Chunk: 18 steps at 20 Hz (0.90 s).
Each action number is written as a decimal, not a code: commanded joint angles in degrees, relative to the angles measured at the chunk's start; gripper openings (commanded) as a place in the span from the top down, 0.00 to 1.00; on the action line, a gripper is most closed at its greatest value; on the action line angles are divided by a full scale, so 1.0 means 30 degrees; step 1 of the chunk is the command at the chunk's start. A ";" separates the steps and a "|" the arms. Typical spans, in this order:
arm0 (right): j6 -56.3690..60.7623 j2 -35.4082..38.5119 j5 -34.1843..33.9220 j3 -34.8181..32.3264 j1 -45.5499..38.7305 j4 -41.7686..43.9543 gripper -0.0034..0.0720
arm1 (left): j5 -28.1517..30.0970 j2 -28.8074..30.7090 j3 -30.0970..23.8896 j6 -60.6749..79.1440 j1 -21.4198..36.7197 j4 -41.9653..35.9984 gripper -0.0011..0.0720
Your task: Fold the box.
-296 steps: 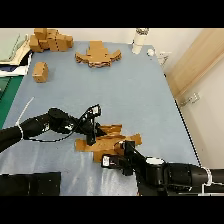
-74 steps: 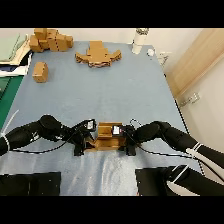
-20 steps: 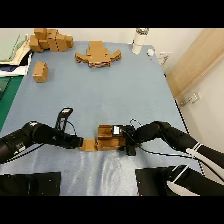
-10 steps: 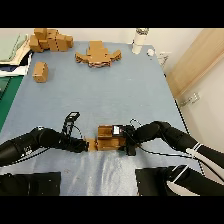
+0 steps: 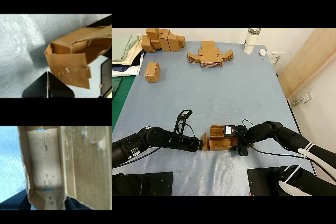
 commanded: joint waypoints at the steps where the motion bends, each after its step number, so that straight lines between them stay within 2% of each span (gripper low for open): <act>1: 0.0007 0.0000 0.0000 0.0015 -0.0007 0.0000 0.29 | -0.0182 0.0153 0.0153 0.0991 0.0000 -0.1581 0.31; 2: 0.0007 0.0000 0.0000 0.0015 -0.0007 0.0000 0.29 | -0.0189 0.0153 0.0219 0.1086 0.0036 -0.1617 0.38; 3: 0.0007 0.0000 0.0000 0.0015 -0.0007 0.0000 0.29 | -0.0197 0.0160 0.0233 0.1093 0.0044 -0.1617 0.52; 4: 0.0007 0.0000 0.0000 0.0015 -0.0007 0.0000 0.29 | -0.0204 0.0153 0.0284 0.1100 0.0036 -0.1625 0.57; 10: 0.0007 0.0000 0.0000 0.0015 -0.0007 0.0000 0.29 | 0.0612 0.0124 0.0743 0.1231 0.0036 -0.1960 0.56; 14: 0.0007 0.0000 0.0000 0.0015 -0.0007 0.0000 0.29 | 0.1020 -0.0627 0.0750 0.2310 0.0036 -0.3468 0.55; 16: 0.0007 0.0000 0.0000 0.0015 -0.0007 0.0000 0.29 | 0.0998 -0.1290 0.0750 0.3840 0.0036 -0.5136 0.55; 17: 0.0007 0.0000 0.0000 0.0015 -0.0007 0.0000 0.29 | 0.0991 -0.1523 0.0758 0.4794 0.0036 -0.6244 0.45; 18: 0.0007 0.0000 0.0000 0.0015 -0.0007 0.0000 0.29 | 0.0991 -0.1734 0.0765 0.5530 0.0036 -0.7271 0.12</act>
